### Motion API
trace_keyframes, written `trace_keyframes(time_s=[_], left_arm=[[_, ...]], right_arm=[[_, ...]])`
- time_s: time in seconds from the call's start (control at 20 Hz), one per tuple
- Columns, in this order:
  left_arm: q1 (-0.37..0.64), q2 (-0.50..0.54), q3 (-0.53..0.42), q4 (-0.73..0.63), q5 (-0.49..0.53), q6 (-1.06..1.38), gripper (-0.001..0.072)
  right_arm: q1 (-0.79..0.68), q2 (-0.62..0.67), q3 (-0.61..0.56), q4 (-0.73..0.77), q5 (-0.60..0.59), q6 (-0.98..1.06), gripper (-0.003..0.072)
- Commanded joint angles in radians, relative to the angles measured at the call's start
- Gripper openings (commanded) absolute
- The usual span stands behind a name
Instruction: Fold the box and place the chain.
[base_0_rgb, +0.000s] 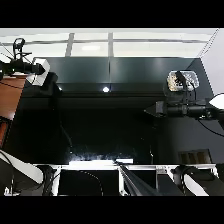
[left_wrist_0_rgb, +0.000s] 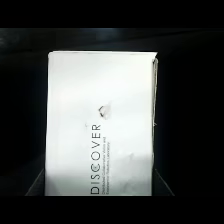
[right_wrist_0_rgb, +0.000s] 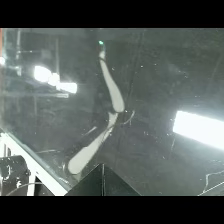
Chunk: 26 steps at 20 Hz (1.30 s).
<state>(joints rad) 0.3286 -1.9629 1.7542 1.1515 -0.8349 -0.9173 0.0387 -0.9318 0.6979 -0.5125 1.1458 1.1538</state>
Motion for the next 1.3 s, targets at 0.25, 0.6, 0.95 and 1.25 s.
trace_keyframes(time_s=[0.25, 0.6, 0.95, 1.25], left_arm=[[0.002, -0.066, 0.237, 0.106, -0.246, -0.177, 0.0717], [0.033, 0.112, 0.308, 0.145, -0.880, -0.676, 0.0463], [-0.179, 0.694, -0.358, 0.014, -0.631, -0.561, 0.0030], [-0.413, 1.284, -1.064, 0.014, -0.139, -0.496, 0.0031]], right_arm=[[0.007, 0.001, 0.000, 0.023, -0.025, 0.032, 0.0012], [-0.055, 0.001, 0.102, -0.002, 0.061, 0.063, 0.0011], [-0.082, 0.071, 0.269, -0.433, 0.257, 0.136, 0.0010], [0.016, 0.244, 0.050, -0.644, -0.119, 0.159, 0.0011]])
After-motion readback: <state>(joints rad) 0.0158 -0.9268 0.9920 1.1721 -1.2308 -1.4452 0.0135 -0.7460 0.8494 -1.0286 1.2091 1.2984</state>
